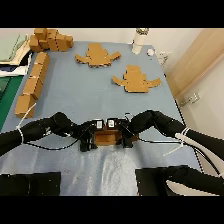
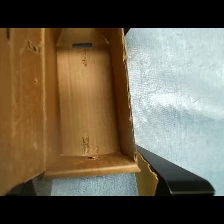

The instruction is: Fold the box.

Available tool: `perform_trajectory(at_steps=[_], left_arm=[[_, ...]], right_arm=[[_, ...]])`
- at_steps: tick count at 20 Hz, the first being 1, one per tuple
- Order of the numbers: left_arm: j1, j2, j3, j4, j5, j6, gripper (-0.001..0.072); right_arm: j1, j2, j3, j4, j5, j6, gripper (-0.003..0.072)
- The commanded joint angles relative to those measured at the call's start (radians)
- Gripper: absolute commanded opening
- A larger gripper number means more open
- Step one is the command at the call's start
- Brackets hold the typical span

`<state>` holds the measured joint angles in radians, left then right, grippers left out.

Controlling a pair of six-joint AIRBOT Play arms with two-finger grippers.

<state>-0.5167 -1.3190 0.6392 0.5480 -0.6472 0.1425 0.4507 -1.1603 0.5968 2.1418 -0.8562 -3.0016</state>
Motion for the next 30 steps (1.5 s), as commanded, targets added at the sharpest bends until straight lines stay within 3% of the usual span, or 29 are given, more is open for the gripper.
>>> perform_trajectory(at_steps=[1, 5, 7, 30], left_arm=[[-0.001, -0.003, 0.000, 0.005, 0.027, -0.039, 0.0695], [-0.001, -0.007, 0.000, 0.005, 0.027, -0.039, 0.0691], [-0.001, -0.009, 0.002, 0.005, 0.027, -0.037, 0.0519], [-0.001, -0.009, 0.002, 0.006, 0.027, -0.035, 0.0520]], right_arm=[[0.000, 0.000, 0.000, 0.000, 0.002, -0.001, 0.0507], [0.000, 0.000, 0.000, 0.000, 0.002, -0.001, 0.0507], [0.000, 0.000, 0.000, 0.000, 0.002, -0.001, 0.0507], [0.000, 0.000, 0.000, 0.002, 0.002, -0.001, 0.0507]])
